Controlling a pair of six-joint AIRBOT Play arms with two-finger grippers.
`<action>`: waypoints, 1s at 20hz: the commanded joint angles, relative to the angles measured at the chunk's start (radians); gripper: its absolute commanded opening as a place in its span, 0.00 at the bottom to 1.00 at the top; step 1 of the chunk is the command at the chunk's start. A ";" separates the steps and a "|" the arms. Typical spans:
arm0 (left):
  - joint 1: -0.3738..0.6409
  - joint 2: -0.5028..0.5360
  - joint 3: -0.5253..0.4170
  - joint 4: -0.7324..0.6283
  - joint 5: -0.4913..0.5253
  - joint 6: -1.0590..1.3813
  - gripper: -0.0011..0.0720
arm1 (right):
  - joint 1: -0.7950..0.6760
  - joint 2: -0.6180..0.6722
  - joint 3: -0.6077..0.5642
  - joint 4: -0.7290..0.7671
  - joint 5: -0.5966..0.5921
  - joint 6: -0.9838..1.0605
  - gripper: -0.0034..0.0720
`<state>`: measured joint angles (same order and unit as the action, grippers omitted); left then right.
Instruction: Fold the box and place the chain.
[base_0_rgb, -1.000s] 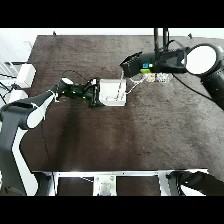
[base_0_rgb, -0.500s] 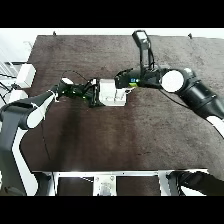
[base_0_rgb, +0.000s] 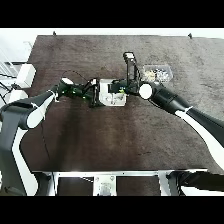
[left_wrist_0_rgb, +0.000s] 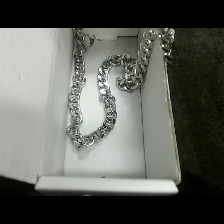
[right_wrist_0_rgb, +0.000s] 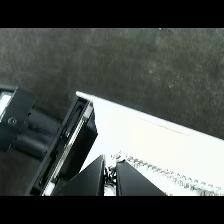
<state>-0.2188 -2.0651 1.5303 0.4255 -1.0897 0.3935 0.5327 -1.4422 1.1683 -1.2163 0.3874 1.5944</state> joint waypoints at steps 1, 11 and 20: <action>0.000 0.001 0.001 0.000 0.000 0.000 0.81 | 0.001 0.016 0.018 0.004 -0.035 0.002 0.06; 0.000 0.001 0.001 0.000 0.000 0.000 0.81 | 0.001 0.131 -0.009 0.004 -0.013 -0.006 0.05; 0.000 0.001 0.001 0.000 0.000 0.000 0.81 | 0.004 -0.082 -0.021 0.011 -0.062 -0.001 0.16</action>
<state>-0.2188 -2.0651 1.5303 0.4255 -1.0893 0.3935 0.5358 -1.4761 1.1488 -1.2057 0.3466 1.5936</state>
